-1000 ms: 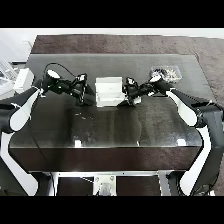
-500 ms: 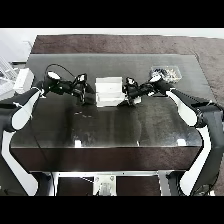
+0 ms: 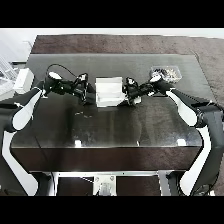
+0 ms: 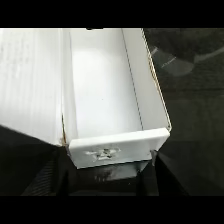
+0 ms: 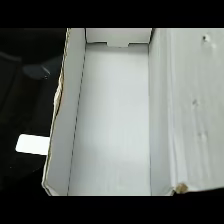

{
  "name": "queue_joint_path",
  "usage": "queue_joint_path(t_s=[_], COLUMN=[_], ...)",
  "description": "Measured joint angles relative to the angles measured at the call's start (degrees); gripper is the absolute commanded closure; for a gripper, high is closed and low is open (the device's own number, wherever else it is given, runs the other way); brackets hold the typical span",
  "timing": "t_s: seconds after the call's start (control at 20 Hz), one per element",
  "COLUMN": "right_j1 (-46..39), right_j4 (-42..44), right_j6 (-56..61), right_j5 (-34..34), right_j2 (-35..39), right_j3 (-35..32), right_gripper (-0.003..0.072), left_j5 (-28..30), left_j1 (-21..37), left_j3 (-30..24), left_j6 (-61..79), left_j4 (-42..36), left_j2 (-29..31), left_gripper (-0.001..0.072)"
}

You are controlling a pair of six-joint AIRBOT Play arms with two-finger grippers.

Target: Fold the box and place the chain.

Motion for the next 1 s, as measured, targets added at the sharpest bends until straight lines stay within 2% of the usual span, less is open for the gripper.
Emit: queue_joint_path(t_s=[0.6,1.0], right_j1=[-0.02,0.00], right_j4=[0.07,0.07], right_j6=[0.11,0.11], right_j5=[-0.04,-0.07], right_j2=[0.02,0.00], right_j3=[0.00,0.00], right_gripper=[0.0100,0.0100], left_j5=[-0.44,-1.05], left_j1=[-0.28,-0.28], left_j3=[-0.42,-0.42], left_j6=[-4.31,-7.06], left_j4=[3.28,0.55], left_j2=[0.00,-0.09], left_gripper=[-0.0011,-0.0011])
